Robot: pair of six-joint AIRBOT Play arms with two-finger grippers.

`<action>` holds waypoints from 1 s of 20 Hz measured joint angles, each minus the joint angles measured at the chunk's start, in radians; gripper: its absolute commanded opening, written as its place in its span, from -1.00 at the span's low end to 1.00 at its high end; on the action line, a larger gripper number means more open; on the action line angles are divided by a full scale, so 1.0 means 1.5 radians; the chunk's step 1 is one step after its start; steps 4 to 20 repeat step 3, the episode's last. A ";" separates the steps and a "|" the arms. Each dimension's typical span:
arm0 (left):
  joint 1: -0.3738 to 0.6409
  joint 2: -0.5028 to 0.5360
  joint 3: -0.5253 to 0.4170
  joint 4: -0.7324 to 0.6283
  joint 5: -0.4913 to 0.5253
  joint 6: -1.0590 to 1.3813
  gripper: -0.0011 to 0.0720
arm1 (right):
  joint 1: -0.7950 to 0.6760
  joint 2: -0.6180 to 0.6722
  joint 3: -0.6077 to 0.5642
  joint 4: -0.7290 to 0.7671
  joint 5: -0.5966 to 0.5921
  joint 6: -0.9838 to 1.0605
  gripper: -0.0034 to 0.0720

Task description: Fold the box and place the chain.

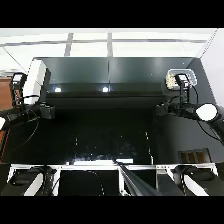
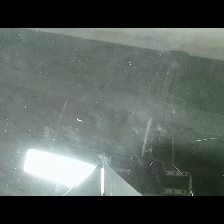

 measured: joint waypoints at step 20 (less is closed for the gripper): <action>0.000 0.001 -0.001 0.000 0.001 0.000 -0.89 | 0.000 0.000 0.000 0.000 0.000 0.000 -0.86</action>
